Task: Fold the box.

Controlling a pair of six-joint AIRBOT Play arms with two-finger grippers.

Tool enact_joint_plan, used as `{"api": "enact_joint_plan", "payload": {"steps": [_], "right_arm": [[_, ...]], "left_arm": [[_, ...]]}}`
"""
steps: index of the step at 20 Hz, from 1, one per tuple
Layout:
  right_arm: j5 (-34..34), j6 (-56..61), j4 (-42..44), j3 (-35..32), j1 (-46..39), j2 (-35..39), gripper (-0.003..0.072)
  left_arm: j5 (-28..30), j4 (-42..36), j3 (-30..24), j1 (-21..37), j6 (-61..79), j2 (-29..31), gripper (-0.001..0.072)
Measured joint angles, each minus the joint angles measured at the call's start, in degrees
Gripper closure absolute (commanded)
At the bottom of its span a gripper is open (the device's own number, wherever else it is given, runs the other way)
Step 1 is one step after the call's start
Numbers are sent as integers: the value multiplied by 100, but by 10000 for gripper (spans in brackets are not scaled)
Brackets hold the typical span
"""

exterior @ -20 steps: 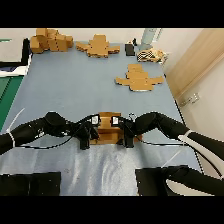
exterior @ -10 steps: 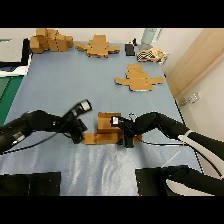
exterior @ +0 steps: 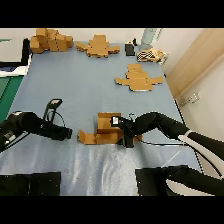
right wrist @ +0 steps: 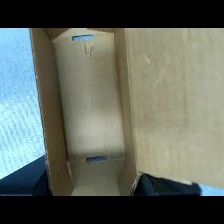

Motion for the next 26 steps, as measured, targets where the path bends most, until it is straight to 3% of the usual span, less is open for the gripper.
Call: {"api": "enact_joint_plan", "payload": {"steps": [7, 19, 26], "right_arm": [[0, 0, 0, 0, 0, 0, 248], [0, 0, 0, 0, 0, 0, 248], [0, 0, 2, 2, 0, 0, 248]], "left_arm": [[636, -927, -22, -457, -52, -844, 697], [870, -1864, 0, -800, 348, -1064, 697], [634, -1987, 509, -852, 584, -1110, 696]]}}
